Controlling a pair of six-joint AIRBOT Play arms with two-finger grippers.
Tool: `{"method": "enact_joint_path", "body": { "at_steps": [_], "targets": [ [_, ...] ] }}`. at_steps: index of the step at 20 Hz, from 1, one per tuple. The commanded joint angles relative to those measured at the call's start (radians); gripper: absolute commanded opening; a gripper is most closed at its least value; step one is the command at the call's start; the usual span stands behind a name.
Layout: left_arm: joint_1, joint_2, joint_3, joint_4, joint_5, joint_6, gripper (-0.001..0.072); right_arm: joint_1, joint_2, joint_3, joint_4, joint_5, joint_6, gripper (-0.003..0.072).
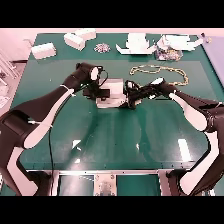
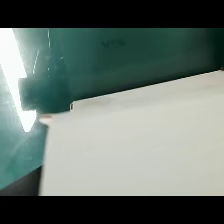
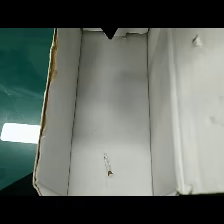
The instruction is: Fold the box and place the chain.
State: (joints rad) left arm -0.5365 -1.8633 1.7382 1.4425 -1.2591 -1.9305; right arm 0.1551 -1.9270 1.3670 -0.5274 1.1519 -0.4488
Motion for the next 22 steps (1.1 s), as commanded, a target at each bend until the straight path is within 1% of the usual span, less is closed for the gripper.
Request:
{"method": "enact_joint_path", "body": {
  "at_steps": [1, 3, 4, 5, 6, 10, 12, 14, 15, 16, 18, 19, 20, 21, 22],
  "targets": [
    [0.001, 0.004, 0.065, -0.007, -0.061, 0.022, 0.0503, 0.0, 0.0, 0.0, 0.0, 0.002, 0.0, 0.059],
    [0.006, 0.005, 0.111, -0.007, -0.114, 0.04, 0.0504, 0.0, 0.0, 0.0, 0.0, 0.002, 0.0, 0.059],
    [0.016, 0.005, 0.134, -0.008, -0.151, 0.057, 0.0522, 0.0, 0.0, 0.0, 0.0, 0.002, 0.0, 0.059],
    [0.026, 0.01, 0.151, -0.008, -0.185, 0.067, 0.0651, 0.0, 0.0, 0.0, 0.0, 0.002, 0.0, 0.059],
    [0.038, 0.024, 0.15, -0.008, -0.196, 0.087, 0.0706, 0.0, 0.0, 0.0, 0.0, 0.002, 0.0, 0.059],
    [0.103, 0.103, 0.149, -0.006, -0.249, 0.198, 0.0704, 0.0, 0.0, 0.0, 0.0, 0.002, 0.0, 0.059],
    [0.134, 0.131, 0.145, -0.008, -0.259, 0.318, 0.0704, 0.0, 0.0, 0.0, 0.0, 0.002, 0.0, 0.0589],
    [0.155, 0.146, 0.111, -0.018, -0.226, 0.425, 0.0703, 0.0, 0.0, 0.0, 0.0, 0.002, 0.0, 0.0589],
    [0.165, 0.157, 0.079, -0.037, -0.197, 0.469, 0.0678, 0.0, 0.0, 0.0, 0.0, 0.002, 0.0, 0.059],
    [0.183, 0.17, 0.026, -0.089, -0.14, 0.515, 0.062, 0.0, 0.0, 0.0, 0.0, 0.002, 0.0, 0.059],
    [0.242, 0.196, -0.094, -0.292, -0.02, 0.663, 0.062, 0.0, 0.0, 0.0, 0.0, 0.002, 0.0, 0.059],
    [0.28, 0.203, -0.151, -0.43, 0.022, 0.796, 0.0619, 0.0, 0.0, 0.0, 0.0, 0.002, 0.0, 0.059],
    [0.312, 0.203, -0.198, -0.534, 0.037, 0.919, 0.062, 0.0, 0.0, 0.0, 0.0, 0.002, 0.0, 0.059],
    [0.342, 0.203, -0.246, -0.618, 0.024, 1.016, 0.062, 0.0, 0.0, 0.0, 0.0, 0.002, 0.0, 0.059],
    [0.362, 0.201, -0.286, -0.652, 0.006, 1.105, 0.0621, 0.0, 0.0, 0.0, 0.0, 0.002, 0.0, 0.059]
  ]
}}
